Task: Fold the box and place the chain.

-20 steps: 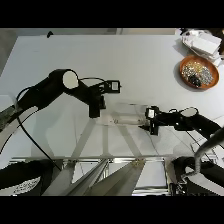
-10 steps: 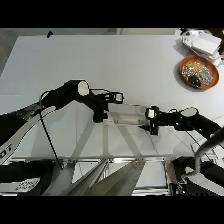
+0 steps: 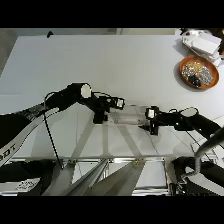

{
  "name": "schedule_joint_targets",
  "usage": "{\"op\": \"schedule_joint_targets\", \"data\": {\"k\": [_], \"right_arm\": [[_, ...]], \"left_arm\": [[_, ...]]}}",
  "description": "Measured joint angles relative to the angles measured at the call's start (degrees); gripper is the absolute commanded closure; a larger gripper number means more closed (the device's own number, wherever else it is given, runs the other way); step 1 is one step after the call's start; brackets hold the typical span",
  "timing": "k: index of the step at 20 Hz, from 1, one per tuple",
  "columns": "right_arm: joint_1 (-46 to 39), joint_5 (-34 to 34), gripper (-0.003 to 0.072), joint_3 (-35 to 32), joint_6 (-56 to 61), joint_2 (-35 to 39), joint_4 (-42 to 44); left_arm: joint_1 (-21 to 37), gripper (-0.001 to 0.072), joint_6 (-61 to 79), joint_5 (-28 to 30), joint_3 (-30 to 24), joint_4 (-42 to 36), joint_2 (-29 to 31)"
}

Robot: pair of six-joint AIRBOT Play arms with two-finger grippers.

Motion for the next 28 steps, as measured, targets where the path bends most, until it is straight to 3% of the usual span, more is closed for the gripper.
{"op": "schedule_joint_targets", "data": {"k": [12, 14, 16, 17, 22, 23, 28], "right_arm": [[0.0, 0.0, 0.0279, 0.0, 0.0, 0.0, 0.0], [0.0, 0.0, 0.0279, 0.0, 0.0, 0.0, 0.0], [0.0, 0.0, 0.0279, 0.0, 0.0, 0.0, 0.0], [0.0, 0.0, 0.0279, 0.0, 0.0, 0.0, 0.0], [0.0, 0.0, 0.0279, 0.0, 0.0, 0.0, 0.0], [0.0, 0.0, 0.0279, 0.0, 0.0, 0.0, 0.0], [0.0, 0.0, 0.0279, 0.0, 0.0, 0.0, 0.0]], "left_arm": [[-0.8, 0.0331, 1.8, 3.2, -1.2, 0.2, 1.1], [-0.8, 0.0399, 1.8, 3.3, -1.2, -0.1, 1.3], [-1.0, 0.0401, 1.8, 3.2, -1.2, -0.3, 1.3], [-1.1, 0.0456, 1.8, 3.1, -1.2, -0.6, 1.4], [-2.2, 0.0472, 3.2, 1.9, -1.2, -2.0, 1.4], [-2.5, 0.0516, 3.5, 1.8, -1.2, -2.5, 1.4], [-3.2, 0.0521, 4.4, 1.2, -1.2, -3.7, 1.4]]}}
